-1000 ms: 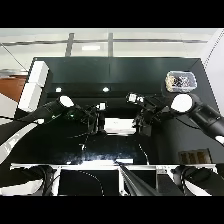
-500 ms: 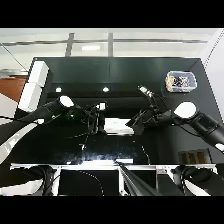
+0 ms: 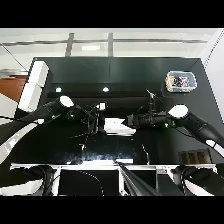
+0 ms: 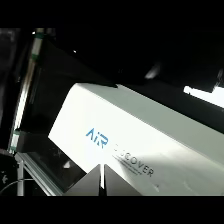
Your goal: Fold the box and place the chain.
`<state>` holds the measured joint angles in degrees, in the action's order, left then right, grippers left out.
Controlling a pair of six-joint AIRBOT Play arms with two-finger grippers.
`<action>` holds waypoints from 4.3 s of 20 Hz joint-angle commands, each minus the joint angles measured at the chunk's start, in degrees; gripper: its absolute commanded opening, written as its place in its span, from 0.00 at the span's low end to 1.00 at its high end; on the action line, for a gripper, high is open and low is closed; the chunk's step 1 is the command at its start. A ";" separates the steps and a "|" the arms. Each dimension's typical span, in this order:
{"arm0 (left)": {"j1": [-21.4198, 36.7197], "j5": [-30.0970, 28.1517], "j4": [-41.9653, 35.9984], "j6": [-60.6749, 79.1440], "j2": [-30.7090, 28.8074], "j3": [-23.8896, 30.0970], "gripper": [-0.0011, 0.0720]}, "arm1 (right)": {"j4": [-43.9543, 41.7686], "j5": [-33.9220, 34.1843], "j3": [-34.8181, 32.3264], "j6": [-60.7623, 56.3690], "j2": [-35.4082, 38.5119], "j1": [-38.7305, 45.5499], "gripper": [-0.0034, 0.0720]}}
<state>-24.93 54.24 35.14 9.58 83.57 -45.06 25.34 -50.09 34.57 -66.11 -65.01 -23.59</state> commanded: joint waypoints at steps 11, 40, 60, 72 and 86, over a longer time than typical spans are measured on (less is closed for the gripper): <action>-0.02 -0.02 0.00 0.02 0.02 0.00 0.68 | 7.50 0.13 -0.04 -8.68 -3.32 0.02 0.10; -11.82 -11.13 -4.98 -9.18 -5.86 -3.58 1.00 | 15.87 -21.27 12.13 -6.75 11.30 33.11 0.10; -11.80 -9.05 -3.19 -8.26 -3.78 -3.58 0.98 | 15.89 -20.41 12.13 -6.78 11.30 33.11 0.10; -13.25 -12.46 -1.79 -8.57 -0.79 -3.58 0.98 | 16.33 -20.39 12.13 -6.78 11.30 33.11 0.10; -3.45 0.81 30.53 -55.28 -10.21 -9.05 0.24 | 16.85 -20.68 15.15 -4.70 11.91 36.48 0.10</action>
<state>-34.04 47.75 55.18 -30.46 78.35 -53.39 42.15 -70.43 48.31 -72.10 -53.43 11.16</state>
